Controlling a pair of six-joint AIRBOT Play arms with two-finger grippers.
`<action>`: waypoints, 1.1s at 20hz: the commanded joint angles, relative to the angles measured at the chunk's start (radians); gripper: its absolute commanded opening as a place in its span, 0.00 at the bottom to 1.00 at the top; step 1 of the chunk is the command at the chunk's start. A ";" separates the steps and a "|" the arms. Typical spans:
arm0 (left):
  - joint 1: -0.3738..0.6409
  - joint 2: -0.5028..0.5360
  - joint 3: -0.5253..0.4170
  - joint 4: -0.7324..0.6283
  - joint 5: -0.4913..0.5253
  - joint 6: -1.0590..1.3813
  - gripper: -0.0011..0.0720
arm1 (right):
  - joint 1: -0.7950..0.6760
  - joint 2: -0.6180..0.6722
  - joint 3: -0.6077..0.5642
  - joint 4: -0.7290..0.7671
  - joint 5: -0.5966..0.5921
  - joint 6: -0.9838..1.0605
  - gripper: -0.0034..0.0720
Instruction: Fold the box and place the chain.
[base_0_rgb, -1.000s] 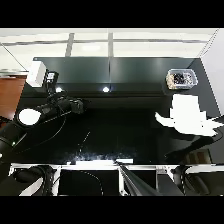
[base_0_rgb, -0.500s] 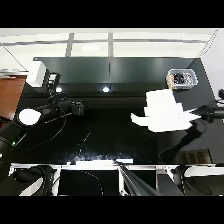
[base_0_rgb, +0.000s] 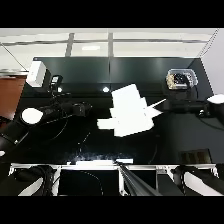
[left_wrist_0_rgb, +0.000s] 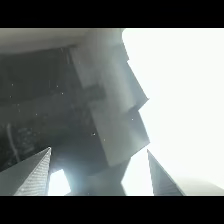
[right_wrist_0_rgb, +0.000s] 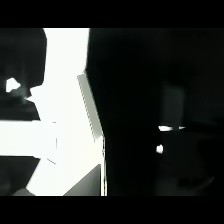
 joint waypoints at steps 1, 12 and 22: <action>0.000 -0.014 0.000 0.000 -0.017 -0.013 0.99 | 0.231 0.227 -0.150 0.080 -0.266 -0.066 0.06; 0.187 -0.359 0.011 -0.559 -0.454 0.521 0.99 | 0.492 0.312 -0.247 0.089 -0.482 -0.019 0.06; 0.176 -0.710 0.287 -0.389 -0.877 0.757 0.82 | 0.492 0.312 -0.247 0.077 -0.455 0.037 0.06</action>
